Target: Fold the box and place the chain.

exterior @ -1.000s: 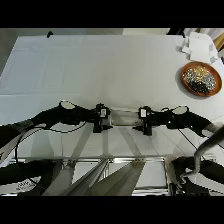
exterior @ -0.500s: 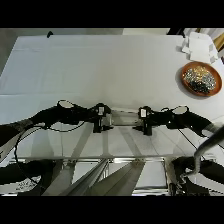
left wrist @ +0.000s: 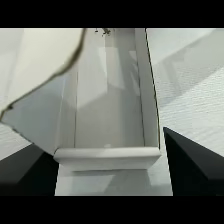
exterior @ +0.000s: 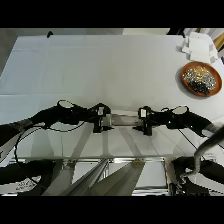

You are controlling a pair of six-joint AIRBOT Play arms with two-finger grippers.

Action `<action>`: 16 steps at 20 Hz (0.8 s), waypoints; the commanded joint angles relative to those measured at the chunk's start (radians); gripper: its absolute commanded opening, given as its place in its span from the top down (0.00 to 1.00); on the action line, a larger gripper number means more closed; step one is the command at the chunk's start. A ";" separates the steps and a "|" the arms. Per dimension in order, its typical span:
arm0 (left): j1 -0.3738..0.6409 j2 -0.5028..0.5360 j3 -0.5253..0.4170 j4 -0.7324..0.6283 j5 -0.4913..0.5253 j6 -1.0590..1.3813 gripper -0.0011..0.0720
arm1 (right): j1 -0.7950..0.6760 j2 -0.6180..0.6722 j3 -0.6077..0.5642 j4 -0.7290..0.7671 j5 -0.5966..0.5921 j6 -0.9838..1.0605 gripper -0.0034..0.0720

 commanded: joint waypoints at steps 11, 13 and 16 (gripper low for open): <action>0.053 0.010 -0.007 0.098 0.010 -0.037 0.01 | 0.000 0.000 0.000 0.000 0.000 0.000 0.41; 0.047 0.010 -0.007 0.097 0.016 -0.038 0.01 | 0.000 0.000 0.000 0.000 0.000 0.000 0.41; 0.016 0.009 -0.006 0.054 0.046 -0.033 0.01 | 0.000 0.000 0.000 0.000 0.000 0.000 0.41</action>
